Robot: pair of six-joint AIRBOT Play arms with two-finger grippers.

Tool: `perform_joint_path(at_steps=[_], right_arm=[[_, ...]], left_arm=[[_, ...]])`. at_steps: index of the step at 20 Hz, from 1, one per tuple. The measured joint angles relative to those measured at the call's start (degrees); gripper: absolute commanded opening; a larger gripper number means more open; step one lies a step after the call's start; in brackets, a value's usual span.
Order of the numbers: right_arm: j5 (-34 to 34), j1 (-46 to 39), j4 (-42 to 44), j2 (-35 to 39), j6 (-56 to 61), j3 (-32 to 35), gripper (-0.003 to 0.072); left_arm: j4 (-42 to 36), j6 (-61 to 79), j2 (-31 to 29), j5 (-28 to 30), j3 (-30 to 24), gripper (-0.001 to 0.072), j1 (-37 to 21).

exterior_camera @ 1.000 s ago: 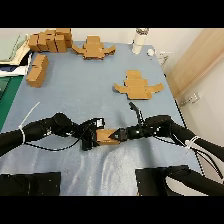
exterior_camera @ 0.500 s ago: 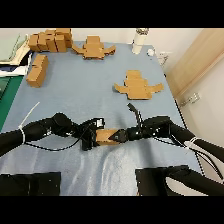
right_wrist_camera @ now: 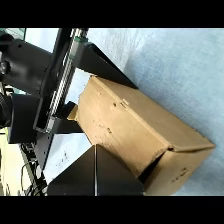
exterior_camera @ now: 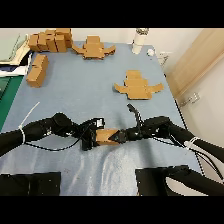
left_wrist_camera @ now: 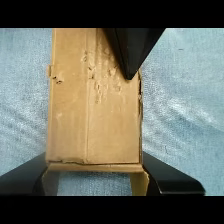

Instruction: Fold the box.

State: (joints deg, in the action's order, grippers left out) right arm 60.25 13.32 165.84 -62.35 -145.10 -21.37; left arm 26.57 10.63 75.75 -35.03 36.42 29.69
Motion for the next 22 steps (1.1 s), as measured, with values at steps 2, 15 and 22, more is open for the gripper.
perform_joint_path(at_steps=[2, 15, 22], right_arm=[[0.0, 0.0, 0.0, 0.35, 0.04, 0.02, 0.0001], [0.42, -2.19, -12.0, 9.51, 12.48, 0.04, 0.0001], [-0.76, -2.23, -14.21, 9.86, 14.14, 0.04, 0.0001]], left_arm=[[0.0, 0.0, 0.0, -0.02, 0.0, 0.0372, 0.0], [0.0, 0.0, 0.0, -0.02, 0.0, 0.0372, 0.0], [0.0, 0.0, 0.0, -0.02, 0.0, 0.0372, 0.0]])
